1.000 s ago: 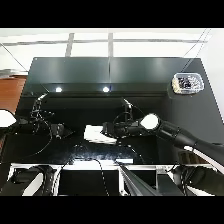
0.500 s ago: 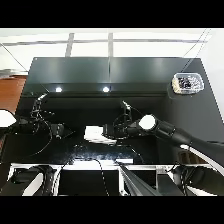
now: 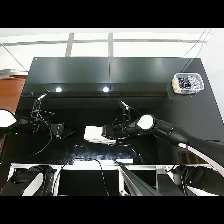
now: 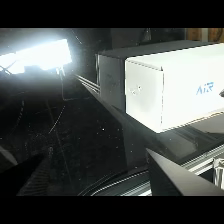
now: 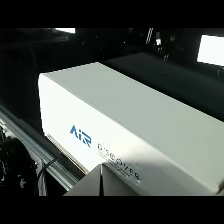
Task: Fold the box and place the chain.
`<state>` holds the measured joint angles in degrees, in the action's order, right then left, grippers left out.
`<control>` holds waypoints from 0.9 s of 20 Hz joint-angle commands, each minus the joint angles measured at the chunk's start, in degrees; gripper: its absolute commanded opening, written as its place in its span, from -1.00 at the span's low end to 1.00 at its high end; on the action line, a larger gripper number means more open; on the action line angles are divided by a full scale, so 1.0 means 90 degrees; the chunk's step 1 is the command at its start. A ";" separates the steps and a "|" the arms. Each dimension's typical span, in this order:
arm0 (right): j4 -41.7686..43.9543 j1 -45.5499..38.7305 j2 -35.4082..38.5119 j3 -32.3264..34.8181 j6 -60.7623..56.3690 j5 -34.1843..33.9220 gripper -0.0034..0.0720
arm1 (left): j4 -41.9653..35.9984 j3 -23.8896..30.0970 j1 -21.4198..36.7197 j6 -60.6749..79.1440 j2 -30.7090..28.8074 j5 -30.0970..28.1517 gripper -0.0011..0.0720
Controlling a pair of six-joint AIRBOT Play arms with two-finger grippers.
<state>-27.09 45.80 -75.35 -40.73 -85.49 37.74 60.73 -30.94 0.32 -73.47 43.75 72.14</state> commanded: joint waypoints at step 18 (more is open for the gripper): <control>-0.1370 -0.3036 0.2914 -0.0153 0.0192 0.2266 -0.86 | -0.0639 -0.1137 -0.1647 0.4857 0.0959 -0.0452 0.96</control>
<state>-35.97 23.90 -51.09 -42.09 -83.79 53.23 57.91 -39.40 -7.84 -47.86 49.80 69.60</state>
